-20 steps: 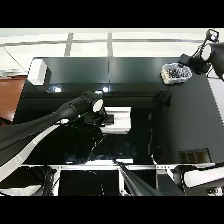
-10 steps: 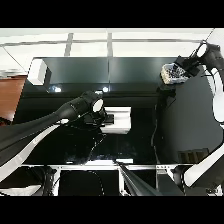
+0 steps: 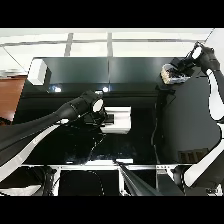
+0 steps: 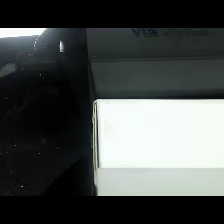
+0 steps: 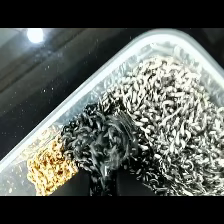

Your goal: Fold the box and place the chain.

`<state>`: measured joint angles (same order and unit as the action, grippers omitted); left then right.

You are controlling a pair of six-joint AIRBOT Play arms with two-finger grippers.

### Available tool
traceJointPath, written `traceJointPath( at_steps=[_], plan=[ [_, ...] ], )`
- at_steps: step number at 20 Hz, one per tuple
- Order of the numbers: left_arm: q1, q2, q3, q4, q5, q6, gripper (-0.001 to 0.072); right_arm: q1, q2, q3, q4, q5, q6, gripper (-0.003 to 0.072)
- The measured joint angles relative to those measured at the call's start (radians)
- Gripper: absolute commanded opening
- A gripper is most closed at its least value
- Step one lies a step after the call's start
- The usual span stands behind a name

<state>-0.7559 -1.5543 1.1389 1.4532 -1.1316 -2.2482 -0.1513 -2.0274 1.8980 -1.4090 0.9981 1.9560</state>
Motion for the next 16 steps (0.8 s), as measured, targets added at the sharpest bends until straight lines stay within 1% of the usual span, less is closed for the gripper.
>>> traceJointPath(
  at_steps=[4,7,9,11,16],
  plan=[
    [0.000,0.000,0.000,0.000,0.002,0.000,0.0026,-0.007,0.029,0.061,0.000,0.095,-0.095,0.0014],
    [0.000,0.000,0.000,0.000,0.002,0.000,0.0027,-0.006,0.116,0.103,0.001,0.148,-0.190,0.0015],
    [0.000,-0.001,0.000,0.000,0.002,0.000,0.0026,0.003,0.203,0.111,0.001,0.194,-0.253,0.0014],
    [0.000,-0.001,0.000,0.000,0.002,0.000,0.0026,0.020,0.309,0.093,0.001,0.233,-0.304,0.0014],
    [0.000,-0.001,0.000,0.000,0.003,0.000,0.0027,0.082,0.619,-0.033,-0.001,0.294,-0.385,0.0014]
  ],
)
